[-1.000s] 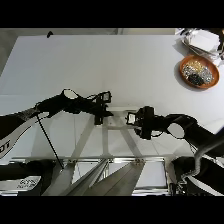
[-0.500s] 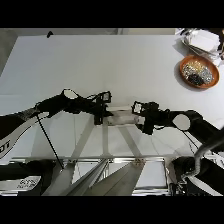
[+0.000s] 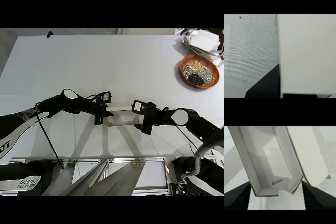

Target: Fold the box and place the chain.

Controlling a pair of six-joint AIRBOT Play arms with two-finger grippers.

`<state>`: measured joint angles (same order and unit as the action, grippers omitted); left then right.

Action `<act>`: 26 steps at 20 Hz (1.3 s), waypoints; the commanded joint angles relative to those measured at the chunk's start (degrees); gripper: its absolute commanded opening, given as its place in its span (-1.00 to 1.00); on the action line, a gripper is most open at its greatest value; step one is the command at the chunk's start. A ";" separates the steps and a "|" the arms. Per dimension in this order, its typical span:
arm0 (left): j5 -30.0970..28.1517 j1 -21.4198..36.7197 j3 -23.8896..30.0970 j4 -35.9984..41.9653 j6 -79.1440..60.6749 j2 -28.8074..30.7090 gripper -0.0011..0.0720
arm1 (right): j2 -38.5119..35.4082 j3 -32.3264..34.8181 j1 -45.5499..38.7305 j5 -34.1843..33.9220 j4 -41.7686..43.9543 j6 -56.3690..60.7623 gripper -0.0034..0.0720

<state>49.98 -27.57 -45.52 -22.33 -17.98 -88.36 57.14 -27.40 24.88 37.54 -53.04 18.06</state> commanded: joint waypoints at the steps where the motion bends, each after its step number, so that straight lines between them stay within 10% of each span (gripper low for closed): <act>1: -0.02 -0.02 0.02 0.00 0.00 -0.02 -0.95 | 0.70 -0.04 -1.22 0.68 2.40 -2.27 0.92; 26: -0.02 -0.02 0.02 0.00 0.00 -0.02 -0.95 | 11.39 -0.04 -0.20 0.83 10.95 -18.64 0.77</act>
<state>50.02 -27.55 -45.54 -22.41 -18.02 -88.36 67.68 -27.46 24.53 38.24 -42.06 -0.40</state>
